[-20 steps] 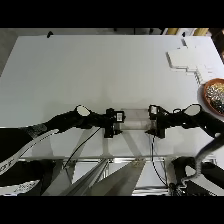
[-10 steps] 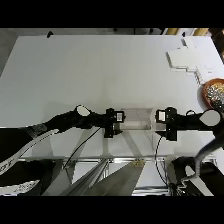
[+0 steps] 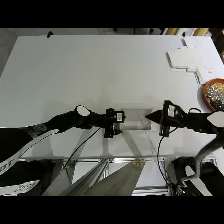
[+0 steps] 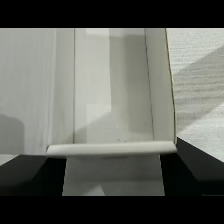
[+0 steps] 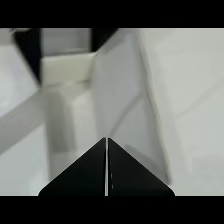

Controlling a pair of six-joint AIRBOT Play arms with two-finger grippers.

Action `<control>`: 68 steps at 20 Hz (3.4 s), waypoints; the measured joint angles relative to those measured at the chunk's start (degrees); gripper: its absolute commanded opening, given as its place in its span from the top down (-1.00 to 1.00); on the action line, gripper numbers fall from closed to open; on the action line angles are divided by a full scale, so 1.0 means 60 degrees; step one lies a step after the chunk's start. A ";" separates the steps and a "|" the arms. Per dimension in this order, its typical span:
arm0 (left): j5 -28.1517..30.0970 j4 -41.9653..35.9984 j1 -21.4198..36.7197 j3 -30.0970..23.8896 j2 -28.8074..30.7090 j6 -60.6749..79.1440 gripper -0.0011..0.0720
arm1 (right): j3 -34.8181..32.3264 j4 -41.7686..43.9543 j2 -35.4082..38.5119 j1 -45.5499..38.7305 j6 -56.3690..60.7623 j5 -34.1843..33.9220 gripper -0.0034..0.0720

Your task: Fold the box and place the chain.

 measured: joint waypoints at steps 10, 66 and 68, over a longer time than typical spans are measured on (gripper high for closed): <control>0.0000 0.0000 0.0000 0.0000 0.0000 -0.0015 0.12 | 0.0011 0.1326 -0.3016 0.0000 0.0033 -0.2721 0.85; 0.0000 -0.0004 0.0000 0.0000 0.0000 -0.0004 0.12 | 0.0707 -0.3555 0.0044 -0.0619 0.6364 0.0346 0.85; 0.0000 -0.0004 0.0000 0.0000 0.0000 -0.0004 0.12 | 0.0936 -0.3679 -0.0229 -0.1228 0.7847 -0.0076 0.85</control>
